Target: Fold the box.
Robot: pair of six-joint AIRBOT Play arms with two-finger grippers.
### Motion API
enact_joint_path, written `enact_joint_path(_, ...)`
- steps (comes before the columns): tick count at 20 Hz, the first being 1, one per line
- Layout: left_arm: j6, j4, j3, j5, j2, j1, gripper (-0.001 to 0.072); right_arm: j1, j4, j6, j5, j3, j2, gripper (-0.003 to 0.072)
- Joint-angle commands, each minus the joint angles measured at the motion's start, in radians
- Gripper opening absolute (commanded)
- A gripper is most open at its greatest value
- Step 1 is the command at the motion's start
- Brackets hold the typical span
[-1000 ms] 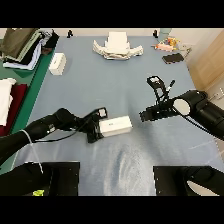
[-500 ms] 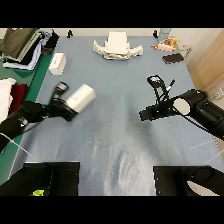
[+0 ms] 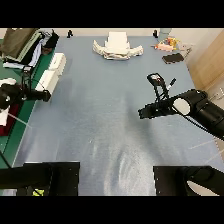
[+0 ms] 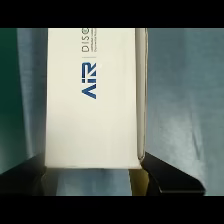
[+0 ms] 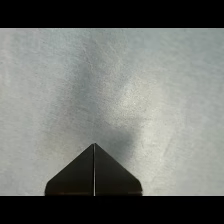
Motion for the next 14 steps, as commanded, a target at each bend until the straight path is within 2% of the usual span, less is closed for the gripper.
enact_joint_path(1, -0.053, 0.003, 0.19, -0.011, -0.188, -0.002, 0.0518, 0.0, -0.001, 0.0, -0.026, 0.001, 0.0, 0.0004)
enact_joint_path(7, -0.111, 0.004, 0.452, -0.033, -0.414, -0.065, 0.0518, 0.0, -0.001, 0.0, -0.093, 0.001, 0.0, 0.0004)
enact_joint_path(12, -0.14, 0.005, 0.577, -0.039, -0.514, -0.091, 0.0519, 0.0, -0.002, 0.0, -0.102, 0.001, 0.0, 0.0004)
enact_joint_path(14, -0.139, 0.005, 0.589, -0.039, -0.527, -0.091, 0.0519, 0.0, -0.002, 0.0, -0.102, 0.001, 0.0, 0.0003)
